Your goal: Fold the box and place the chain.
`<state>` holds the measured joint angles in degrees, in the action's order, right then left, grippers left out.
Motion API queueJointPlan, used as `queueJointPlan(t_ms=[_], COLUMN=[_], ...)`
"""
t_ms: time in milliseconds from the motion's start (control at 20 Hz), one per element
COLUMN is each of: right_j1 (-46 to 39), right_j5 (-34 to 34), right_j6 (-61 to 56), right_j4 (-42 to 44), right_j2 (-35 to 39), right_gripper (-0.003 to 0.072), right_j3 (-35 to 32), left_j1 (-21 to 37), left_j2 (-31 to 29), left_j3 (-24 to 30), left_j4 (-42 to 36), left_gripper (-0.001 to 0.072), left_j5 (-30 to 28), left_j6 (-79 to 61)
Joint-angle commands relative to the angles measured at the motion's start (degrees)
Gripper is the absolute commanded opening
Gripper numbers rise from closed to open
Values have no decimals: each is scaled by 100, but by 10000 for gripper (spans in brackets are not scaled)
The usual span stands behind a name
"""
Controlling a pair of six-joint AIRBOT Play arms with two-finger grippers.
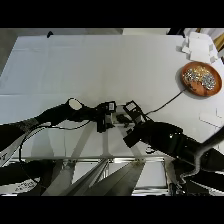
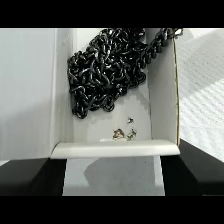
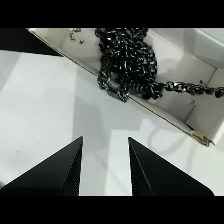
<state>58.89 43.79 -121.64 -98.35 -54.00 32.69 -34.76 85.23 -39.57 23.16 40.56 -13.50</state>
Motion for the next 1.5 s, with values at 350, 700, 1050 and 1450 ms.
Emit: queueJointPlan(t_ms=[350,700,1050,1450], right_j1=[37,37,37,37], right_j5=[-734,-710,-743,-844], right_j6=[-758,-1318,-1353,-1351], right_j4=[-365,-990,-1154,-1073], right_j2=[-566,-568,-680,-361], right_gripper=[276,228,174,14], right_j3=[-55,-55,-55,-55], left_j1=[2,2,2,2], left_j2=[-2,-2,-2,-2], left_j3=[2,2,2,2], left_j4=[0,0,0,0], left_gripper=[272,272,272,272], left_j5=[-2,-2,-2,-2], left_j6=[0,0,0,0])
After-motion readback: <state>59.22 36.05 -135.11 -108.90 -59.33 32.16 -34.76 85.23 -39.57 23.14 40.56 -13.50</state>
